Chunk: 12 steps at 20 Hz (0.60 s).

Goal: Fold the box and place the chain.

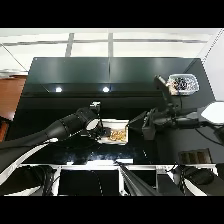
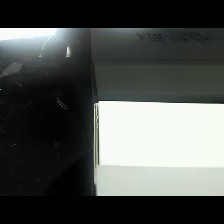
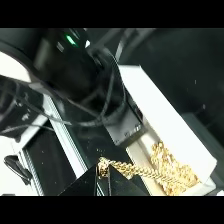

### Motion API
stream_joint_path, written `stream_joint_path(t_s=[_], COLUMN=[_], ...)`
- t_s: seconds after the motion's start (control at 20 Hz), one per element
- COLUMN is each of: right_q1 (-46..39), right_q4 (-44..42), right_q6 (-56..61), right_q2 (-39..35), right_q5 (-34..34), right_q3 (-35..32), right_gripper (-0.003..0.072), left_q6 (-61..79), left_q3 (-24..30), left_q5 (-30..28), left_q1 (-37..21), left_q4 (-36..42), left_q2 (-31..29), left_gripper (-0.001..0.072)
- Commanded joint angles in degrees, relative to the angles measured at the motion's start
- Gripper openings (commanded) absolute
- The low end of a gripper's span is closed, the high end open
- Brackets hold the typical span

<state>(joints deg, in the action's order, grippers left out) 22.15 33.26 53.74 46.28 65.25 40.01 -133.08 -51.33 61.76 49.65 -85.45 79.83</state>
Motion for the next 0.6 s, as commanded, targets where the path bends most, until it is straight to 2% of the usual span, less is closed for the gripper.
stream_joint_path(t_s=[0.0,0.15,0.2,0.25,0.3,0.45,0.55], right_q1=[3.2,5.3,5.5,5.2,4.2,-4.3,-12.1], right_q4=[0.4,0.4,0.5,0.7,1.6,9.3,11.5], right_q6=[0.1,0.5,0.5,0.5,0.5,2.7,2.6], right_q2=[1.3,2.9,2.9,2.9,2.9,2.8,2.8], right_q5=[-3.4,-7.7,-8.6,-8.7,-8.3,-4.6,-2.2], right_q3=[-3.3,-3.3,-3.3,-3.3,-3.3,-1.3,0.1], right_gripper=[0.0035,0.0059,0.0338,0.0495,0.0551,0.0551,0.0552], left_q6=[0.0,0.0,0.0,0.0,0.0,0.0,0.0], left_q3=[0.0,0.0,0.0,0.0,0.0,0.0,0.0], left_q5=[-0.3,-0.4,-0.4,-0.3,-0.4,0.0,-0.1], left_q1=[0.0,0.0,0.0,0.0,0.0,0.0,-0.2], left_q4=[0.0,0.2,0.3,0.3,0.4,0.7,0.6], left_q2=[0.0,0.0,0.0,0.0,0.0,0.0,0.0], left_gripper=[0.0033,0.0033,0.0033,0.0033,0.0033,0.0033,0.0033])
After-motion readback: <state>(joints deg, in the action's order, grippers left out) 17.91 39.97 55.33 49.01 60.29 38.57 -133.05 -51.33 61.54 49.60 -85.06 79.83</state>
